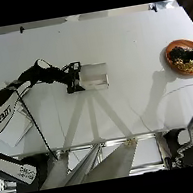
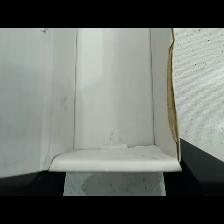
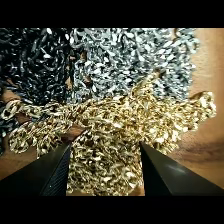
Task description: Fold the box and place the chain.
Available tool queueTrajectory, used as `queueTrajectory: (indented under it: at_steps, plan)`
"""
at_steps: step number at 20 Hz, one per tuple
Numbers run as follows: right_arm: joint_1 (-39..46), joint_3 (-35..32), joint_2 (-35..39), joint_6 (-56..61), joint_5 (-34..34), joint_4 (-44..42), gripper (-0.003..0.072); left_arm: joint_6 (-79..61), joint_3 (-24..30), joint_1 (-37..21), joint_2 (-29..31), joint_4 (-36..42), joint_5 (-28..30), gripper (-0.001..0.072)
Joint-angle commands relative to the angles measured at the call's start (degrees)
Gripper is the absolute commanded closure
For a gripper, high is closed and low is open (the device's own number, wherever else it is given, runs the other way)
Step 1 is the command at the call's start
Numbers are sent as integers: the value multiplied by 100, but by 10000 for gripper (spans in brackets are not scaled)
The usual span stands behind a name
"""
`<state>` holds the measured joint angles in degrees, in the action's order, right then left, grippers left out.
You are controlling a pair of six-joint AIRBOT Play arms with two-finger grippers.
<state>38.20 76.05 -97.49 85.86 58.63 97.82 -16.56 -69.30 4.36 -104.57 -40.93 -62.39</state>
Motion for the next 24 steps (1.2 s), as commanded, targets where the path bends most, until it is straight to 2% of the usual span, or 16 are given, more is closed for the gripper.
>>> queueTrajectory:
  at_steps: [1,2,3,4,8,14,18,21,24]
  plan:
    - [44,0,-306,-63,142,-129,235,0,2,2,2,0,2,386]
    - [44,0,-339,-63,229,-131,346,0,2,2,2,0,2,386]
    - [44,0,-350,-70,291,-179,546,0,2,2,2,0,2,386]
    - [44,2,-334,-87,363,-280,673,0,2,2,0,0,2,386]
    - [28,2,59,-442,669,-890,676,0,2,2,2,0,0,386]
    - [-501,2,1429,-452,968,-894,677,0,0,0,2,0,2,386]
    - [-1333,2,2028,-448,1421,-894,678,0,2,2,2,0,0,386]
    - [-2210,2,2168,-442,1781,-892,678,0,2,2,0,0,0,386]
    - [-3204,2,2170,-326,1829,-892,678,0,2,2,2,0,0,386]
